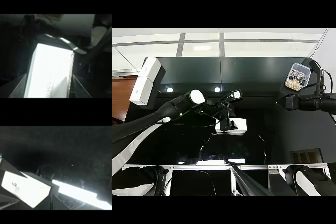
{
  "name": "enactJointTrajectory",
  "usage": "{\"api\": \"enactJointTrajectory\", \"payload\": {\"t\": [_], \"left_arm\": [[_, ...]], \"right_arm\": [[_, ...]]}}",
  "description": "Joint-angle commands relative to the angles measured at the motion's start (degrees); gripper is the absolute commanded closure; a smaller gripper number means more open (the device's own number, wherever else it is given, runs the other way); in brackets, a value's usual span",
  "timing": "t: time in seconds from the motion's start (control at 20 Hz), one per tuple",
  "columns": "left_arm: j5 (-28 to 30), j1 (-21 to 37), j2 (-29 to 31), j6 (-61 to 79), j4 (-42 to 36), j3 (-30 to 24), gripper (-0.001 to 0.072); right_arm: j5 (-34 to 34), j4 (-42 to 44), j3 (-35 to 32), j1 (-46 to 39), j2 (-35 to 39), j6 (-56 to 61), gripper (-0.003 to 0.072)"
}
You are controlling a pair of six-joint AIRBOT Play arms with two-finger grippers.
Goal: Fold the box and place the chain.
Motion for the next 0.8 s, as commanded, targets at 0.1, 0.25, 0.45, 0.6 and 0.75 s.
{"api": "enactJointTrajectory", "payload": {"t": [0.1,0.25,0.45,0.6,0.75], "left_arm": [[-4.2,-0.2,-0.4,-0.7,2.7,1.0,-0.0003],[-4.7,-0.2,-0.4,-0.7,4.9,1.8,-0.0003],[-6.3,-0.6,-0.4,-3.1,10.8,3.9,-0.0003],[-7.5,-2.6,-0.5,-10.1,17.6,4.8,-0.0003],[-6.9,-5.6,-0.5,-16.7,24.6,4.8,-0.0003]], "right_arm": [[-0.8,0.0,0.0,0.0,0.0,-0.9,0.0666],[-1.2,-0.2,0.0,0.0,0.0,-0.9,0.0666],[-1.2,-0.2,0.0,0.0,0.0,-0.9,0.0666],[-1.1,0.0,0.0,0.0,0.0,-0.9,0.0666],[-1.2,0.0,0.0,0.0,0.0,-0.9,0.0666]]}}
